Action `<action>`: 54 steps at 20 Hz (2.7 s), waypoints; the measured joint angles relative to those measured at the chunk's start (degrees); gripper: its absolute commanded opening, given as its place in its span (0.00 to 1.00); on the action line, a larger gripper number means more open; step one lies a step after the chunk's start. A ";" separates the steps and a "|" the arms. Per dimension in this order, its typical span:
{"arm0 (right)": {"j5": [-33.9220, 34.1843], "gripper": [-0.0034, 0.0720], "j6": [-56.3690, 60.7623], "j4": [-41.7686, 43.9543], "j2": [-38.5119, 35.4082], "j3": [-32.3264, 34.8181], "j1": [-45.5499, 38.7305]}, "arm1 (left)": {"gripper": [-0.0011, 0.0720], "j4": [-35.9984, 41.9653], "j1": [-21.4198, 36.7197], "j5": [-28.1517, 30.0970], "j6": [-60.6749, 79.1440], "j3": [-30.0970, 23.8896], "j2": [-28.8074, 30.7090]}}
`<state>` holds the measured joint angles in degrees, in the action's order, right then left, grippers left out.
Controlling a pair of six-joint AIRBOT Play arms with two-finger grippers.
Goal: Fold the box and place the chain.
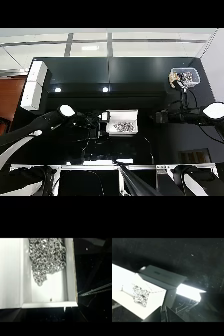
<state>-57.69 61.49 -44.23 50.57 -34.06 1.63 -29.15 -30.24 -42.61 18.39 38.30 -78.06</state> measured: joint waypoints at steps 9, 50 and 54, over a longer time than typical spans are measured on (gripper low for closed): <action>9.35 0.37 1.86 0.20 0.87 -0.74 0.00 | 0.49 0.11 -0.17 1.81 -1.25 0.02 0.00; -7.45 0.43 -45.24 -3.13 20.59 -16.94 18.38 | 0.49 0.07 -0.17 2.19 -1.38 0.02 0.00; -7.23 0.29 -45.46 -3.63 20.57 -16.96 18.67 | 0.50 0.07 -0.17 2.21 -1.38 0.04 0.00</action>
<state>-64.93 16.03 -47.86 71.13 -51.03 20.29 -29.08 -30.41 -40.40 17.02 38.35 -78.06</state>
